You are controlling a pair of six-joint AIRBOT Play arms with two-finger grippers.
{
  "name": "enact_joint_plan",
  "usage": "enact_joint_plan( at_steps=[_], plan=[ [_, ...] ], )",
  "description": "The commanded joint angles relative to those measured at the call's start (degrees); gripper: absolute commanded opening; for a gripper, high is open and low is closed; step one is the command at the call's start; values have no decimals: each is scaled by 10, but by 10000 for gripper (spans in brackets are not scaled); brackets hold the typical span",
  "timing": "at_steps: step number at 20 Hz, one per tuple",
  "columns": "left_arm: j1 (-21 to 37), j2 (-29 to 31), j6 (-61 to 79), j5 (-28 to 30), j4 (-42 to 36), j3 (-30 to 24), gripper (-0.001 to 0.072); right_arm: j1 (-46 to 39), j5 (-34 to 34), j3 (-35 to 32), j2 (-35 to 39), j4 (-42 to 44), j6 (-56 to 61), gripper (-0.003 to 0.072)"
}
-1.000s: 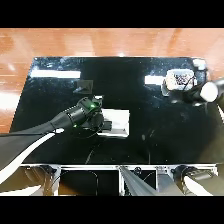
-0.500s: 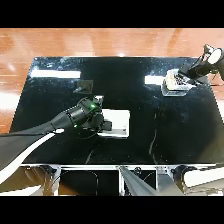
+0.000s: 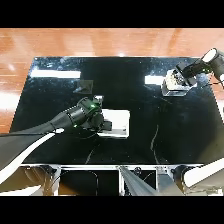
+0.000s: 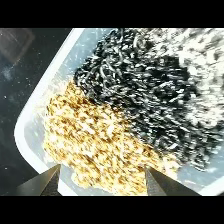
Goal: Fold the box and place the chain.
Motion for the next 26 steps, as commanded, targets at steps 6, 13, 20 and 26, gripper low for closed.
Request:
enact_joint_plan(
  at_steps=[6, 13, 20, 26],
  plan=[
    [0, 0, 0, 0, 3, 0, 21, 0, -35, 2, -23, 46, 18, 550],
    [0, 0, 0, -1, 3, 0, 21, 0, -47, 2, -29, 48, -42, 539],
    [0, 0, 0, -1, 3, 0, 21, -6, -4, 24, -12, 64, -146, 21],
    [0, 0, 0, 0, 2, 0, 21, -14, 6, 30, 97, 64, -200, 20]
  ],
)
